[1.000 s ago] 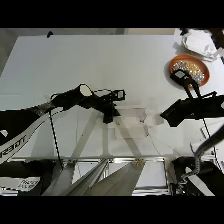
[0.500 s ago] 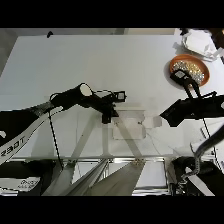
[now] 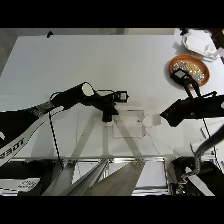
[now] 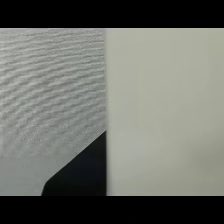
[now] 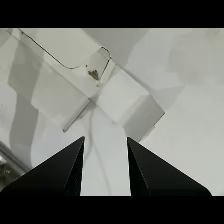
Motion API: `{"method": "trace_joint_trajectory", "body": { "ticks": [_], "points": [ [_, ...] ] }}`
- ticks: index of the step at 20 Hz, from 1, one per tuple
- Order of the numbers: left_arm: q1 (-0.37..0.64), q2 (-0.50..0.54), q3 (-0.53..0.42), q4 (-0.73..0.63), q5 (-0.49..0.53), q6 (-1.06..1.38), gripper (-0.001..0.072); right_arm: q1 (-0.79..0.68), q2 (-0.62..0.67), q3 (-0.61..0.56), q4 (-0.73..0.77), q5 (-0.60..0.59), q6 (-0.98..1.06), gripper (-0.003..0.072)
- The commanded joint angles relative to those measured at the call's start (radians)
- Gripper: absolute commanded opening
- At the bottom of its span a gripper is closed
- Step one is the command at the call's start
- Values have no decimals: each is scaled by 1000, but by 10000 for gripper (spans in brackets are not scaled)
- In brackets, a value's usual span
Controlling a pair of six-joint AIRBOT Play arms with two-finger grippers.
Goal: Fold the box and place the chain.
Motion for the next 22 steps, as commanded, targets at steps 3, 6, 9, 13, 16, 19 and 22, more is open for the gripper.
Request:
{"method": "trace_joint_trajectory", "body": {
  "ticks": [3, 6, 9, 13, 16, 19, 22],
  "points": [
    [-9, 0, 1, 18, 22, -43, 8, 1, 0, 1, 0, -10, 0, 299],
    [-9, 0, 1, 18, 23, -43, 8, 1, 0, 1, 0, -10, 0, 299],
    [-9, 0, 1, 18, 23, -49, 7, 1, 1, 1, 0, -10, 0, 299],
    [-9, 0, 1, 18, 24, -87, 5, 1, 0, 1, 0, -10, 0, 299],
    [-9, 0, 1, 18, 26, -89, 5, 1, 1, 1, 0, -10, 0, 299],
    [-9, 0, 1, 18, 27, -90, 5, 1, 1, 1, 0, -8, 0, 299],
    [-9, -3, 1, 18, 26, -90, 5, 1, 0, 1, 0, -8, 0, 299]
  ]
}}
